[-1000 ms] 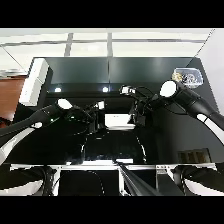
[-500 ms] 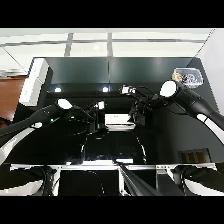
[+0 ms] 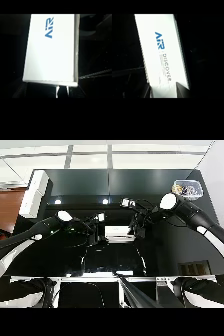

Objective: Fold the box and place the chain.

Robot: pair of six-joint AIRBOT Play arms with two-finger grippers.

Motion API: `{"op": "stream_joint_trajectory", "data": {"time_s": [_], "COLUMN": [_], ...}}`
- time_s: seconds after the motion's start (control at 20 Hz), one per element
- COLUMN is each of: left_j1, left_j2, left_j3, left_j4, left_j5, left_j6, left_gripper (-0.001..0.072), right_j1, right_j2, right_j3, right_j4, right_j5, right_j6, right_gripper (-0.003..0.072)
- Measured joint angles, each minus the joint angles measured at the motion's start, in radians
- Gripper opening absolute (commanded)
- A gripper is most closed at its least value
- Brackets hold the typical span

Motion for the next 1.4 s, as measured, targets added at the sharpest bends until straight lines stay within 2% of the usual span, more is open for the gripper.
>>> {"op": "stream_joint_trajectory", "data": {"time_s": [0.05, 0.8, 1.1, 1.15, 1.2, 1.25, 1.4], "left_j1": [0.000, 0.000, 0.000, 0.000, 0.000, 0.000, 0.000], "left_j2": [0.000, 0.000, 0.000, 0.000, 0.000, 0.000, 0.000], "left_j3": [0.000, 0.000, 0.000, 0.000, 0.000, 0.000, 0.000], "left_j4": [0.000, 0.001, 0.001, 0.001, 0.001, 0.001, 0.001], "left_j5": [0.000, 0.000, 0.000, 0.000, 0.000, 0.000, 0.000], "left_j6": [0.000, 0.000, 0.000, 0.000, 0.000, 0.000, 0.000], "left_gripper": [0.0461, 0.0461, 0.0461, 0.0461, 0.0461, 0.0461, 0.0461], "right_j1": [0.000, 0.018, 0.015, 0.003, -0.014, -0.035, -0.108], "right_j2": [0.000, 0.000, 0.062, 0.082, 0.098, 0.108, 0.125], "right_j3": [-0.001, -0.030, -0.024, -0.023, -0.021, -0.022, -0.053], "right_j4": [0.000, -0.008, -0.013, -0.012, -0.011, -0.011, 0.061], "right_j5": [0.000, -0.032, -0.032, -0.023, -0.008, 0.013, 0.052], "right_j6": [0.000, 0.002, 0.056, 0.096, 0.153, 0.219, 0.385], "right_gripper": [0.0387, 0.0387, 0.0386, 0.0343, 0.0057, 0.0010, 0.0010]}}
